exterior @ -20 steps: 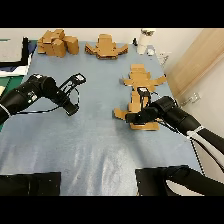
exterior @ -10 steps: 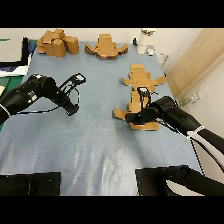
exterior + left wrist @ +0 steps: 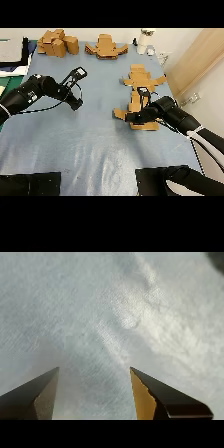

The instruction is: Fold the box.

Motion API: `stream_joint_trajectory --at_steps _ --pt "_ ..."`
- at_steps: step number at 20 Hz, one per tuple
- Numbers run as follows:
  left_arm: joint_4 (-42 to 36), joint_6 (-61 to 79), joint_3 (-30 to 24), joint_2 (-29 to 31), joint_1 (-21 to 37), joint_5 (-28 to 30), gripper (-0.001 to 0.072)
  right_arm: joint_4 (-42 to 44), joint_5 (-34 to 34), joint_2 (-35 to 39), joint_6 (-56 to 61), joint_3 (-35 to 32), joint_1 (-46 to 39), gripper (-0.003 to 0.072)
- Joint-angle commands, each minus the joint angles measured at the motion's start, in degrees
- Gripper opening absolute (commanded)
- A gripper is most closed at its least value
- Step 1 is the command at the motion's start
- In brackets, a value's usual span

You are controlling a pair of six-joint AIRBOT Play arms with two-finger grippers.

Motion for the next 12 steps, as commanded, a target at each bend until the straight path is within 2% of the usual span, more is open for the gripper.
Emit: stream_joint_trajectory --at_steps 1,3,4,6,7,9,12 --pt "-4.63 -0.98 0.07 0.02 0.02 2.75 0.0693 2.19 0.35 0.00 -0.02 0.07 0.02 0.0038" --pt "-10.12 -4.50 0.07 0.02 0.02 1.49 0.0694 -5.07 -0.92 0.00 0.57 2.23 -1.62 0.0039" --pt "-12.31 -5.25 0.07 0.02 0.02 1.18 0.0694 -9.84 -4.33 -0.02 1.01 4.92 -4.26 0.0077" --pt "-15.04 -5.25 0.07 0.02 0.04 1.66 0.0693 -15.74 -11.28 -0.02 -0.28 10.27 -12.39 0.0228" --pt "-16.17 -5.25 0.07 0.02 0.02 1.70 0.0694 -15.39 -13.11 -0.02 -3.41 12.35 -18.56 0.0272" --pt "-18.08 -5.25 0.07 0.02 0.02 2.36 0.0693 -7.65 -12.70 -0.13 -11.28 13.25 -31.78 0.0303" --pt "-19.21 -5.27 0.07 0.02 0.02 2.93 0.0694 11.93 -11.54 -3.78 -28.44 13.25 -50.16 0.0303"
